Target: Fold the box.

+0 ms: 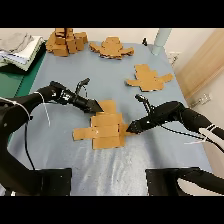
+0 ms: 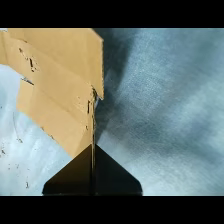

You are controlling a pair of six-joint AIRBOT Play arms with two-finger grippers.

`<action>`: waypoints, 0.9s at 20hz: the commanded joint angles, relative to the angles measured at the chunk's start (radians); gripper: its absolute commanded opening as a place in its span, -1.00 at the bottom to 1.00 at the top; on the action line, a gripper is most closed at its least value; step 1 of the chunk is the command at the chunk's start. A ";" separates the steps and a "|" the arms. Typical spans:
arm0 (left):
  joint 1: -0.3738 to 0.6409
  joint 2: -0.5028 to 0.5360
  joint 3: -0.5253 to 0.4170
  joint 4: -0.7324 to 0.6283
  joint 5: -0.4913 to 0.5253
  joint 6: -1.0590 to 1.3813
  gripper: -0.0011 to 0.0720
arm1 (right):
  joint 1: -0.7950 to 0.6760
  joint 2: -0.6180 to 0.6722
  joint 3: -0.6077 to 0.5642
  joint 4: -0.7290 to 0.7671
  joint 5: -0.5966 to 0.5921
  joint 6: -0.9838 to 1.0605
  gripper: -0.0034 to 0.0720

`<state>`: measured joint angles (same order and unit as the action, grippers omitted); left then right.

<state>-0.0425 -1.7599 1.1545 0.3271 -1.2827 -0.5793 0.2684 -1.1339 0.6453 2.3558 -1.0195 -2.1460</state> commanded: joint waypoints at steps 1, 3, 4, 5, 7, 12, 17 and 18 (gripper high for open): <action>-0.020 -0.082 0.065 -0.043 -0.123 0.061 0.85 | 0.002 0.001 0.000 -0.001 -0.027 0.000 -0.91; -0.029 -0.098 0.093 -0.043 -0.176 0.087 0.33 | 0.002 0.001 0.000 -0.004 -0.037 0.009 -0.91; -0.029 -0.098 0.097 -0.042 -0.194 0.103 0.31 | 0.002 0.001 0.000 -0.004 -0.037 0.010 -0.91; -0.026 -0.098 0.100 -0.041 -0.215 0.117 0.31 | 0.002 0.001 0.000 -0.004 -0.036 0.014 -0.91; -0.021 -0.098 0.100 -0.018 -0.247 0.119 0.30 | 0.002 0.001 0.000 -0.004 -0.036 0.019 -0.91; -0.025 -0.098 0.100 0.006 -0.256 0.150 -0.32 | 0.002 0.001 0.000 -0.005 -0.035 0.021 -0.91; -0.032 -0.098 0.100 0.023 -0.273 0.181 -0.93 | 0.002 0.001 0.000 -0.007 -0.030 0.022 -0.91; -0.032 -0.098 0.100 0.022 -0.272 0.191 -0.93 | 0.002 0.001 0.000 -0.007 -0.030 0.025 -0.91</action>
